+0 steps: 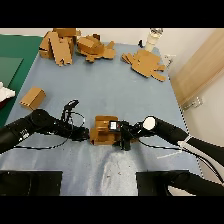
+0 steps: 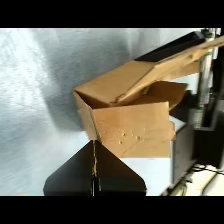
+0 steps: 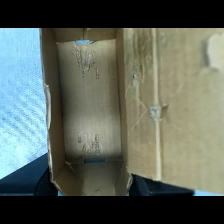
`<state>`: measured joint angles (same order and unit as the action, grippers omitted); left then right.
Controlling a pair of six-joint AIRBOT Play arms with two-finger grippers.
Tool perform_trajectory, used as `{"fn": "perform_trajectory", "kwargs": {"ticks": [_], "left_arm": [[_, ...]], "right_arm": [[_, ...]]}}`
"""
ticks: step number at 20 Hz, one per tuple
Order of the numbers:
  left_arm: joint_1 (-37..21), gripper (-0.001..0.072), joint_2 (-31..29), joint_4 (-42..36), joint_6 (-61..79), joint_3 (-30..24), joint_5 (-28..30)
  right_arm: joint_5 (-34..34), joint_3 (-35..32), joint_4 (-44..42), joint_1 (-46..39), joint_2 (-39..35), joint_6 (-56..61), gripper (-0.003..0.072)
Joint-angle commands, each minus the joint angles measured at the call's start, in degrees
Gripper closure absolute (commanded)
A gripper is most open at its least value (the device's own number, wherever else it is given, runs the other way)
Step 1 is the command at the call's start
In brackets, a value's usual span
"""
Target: Fold the box.
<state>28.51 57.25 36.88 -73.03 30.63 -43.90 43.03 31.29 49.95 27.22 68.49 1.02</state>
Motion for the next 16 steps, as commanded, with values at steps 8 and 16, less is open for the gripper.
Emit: {"fn": "perform_trajectory", "kwargs": {"ticks": [8,16], "left_arm": [[-1.4,0.0693,0.5,-3.3,0.1,0.0,0.3],[-1.4,0.0306,0.5,-3.6,-0.1,0.1,-0.8]], "right_arm": [[0.0,0.0,-0.3,0.0,0.0,0.0,0.0239],[0.1,0.0,-0.3,0.0,0.0,0.0,0.0239]]}}
